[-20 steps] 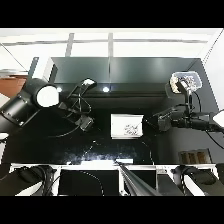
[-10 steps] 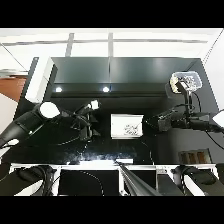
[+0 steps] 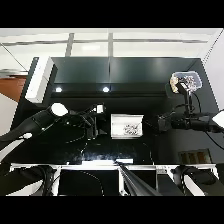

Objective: Fold the box and place the chain.

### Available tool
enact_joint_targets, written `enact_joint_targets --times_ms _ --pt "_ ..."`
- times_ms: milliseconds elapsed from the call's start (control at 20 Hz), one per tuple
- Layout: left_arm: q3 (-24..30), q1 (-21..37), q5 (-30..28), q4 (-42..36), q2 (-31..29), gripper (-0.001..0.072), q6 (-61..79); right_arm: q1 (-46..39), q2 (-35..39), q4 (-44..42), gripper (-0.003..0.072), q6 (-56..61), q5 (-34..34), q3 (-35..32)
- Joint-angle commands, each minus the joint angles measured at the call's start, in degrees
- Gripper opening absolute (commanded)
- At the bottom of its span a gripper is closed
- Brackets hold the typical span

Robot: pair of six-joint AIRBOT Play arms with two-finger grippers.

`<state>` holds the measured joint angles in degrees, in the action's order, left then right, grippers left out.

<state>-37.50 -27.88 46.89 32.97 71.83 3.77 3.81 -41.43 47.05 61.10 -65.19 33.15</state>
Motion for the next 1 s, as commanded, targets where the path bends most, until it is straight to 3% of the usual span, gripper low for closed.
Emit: enact_joint_targets --times_ms 0,700,950 --pt "0.1 0.0 0.5 -4.5 2.2 0.0705 3.5 0.0 0.0 0.2 0.0658 0.2 -0.2 0.0" --pt "0.1 -2.6 0.9 -4.5 3.6 0.0705 3.7 0.0 0.0 0.2 0.0657 0.2 -0.2 0.0" --pt "0.1 -2.9 -1.8 -5.0 3.6 0.0705 3.6 0.0 0.0 0.2 0.0657 0.2 -0.2 0.0"
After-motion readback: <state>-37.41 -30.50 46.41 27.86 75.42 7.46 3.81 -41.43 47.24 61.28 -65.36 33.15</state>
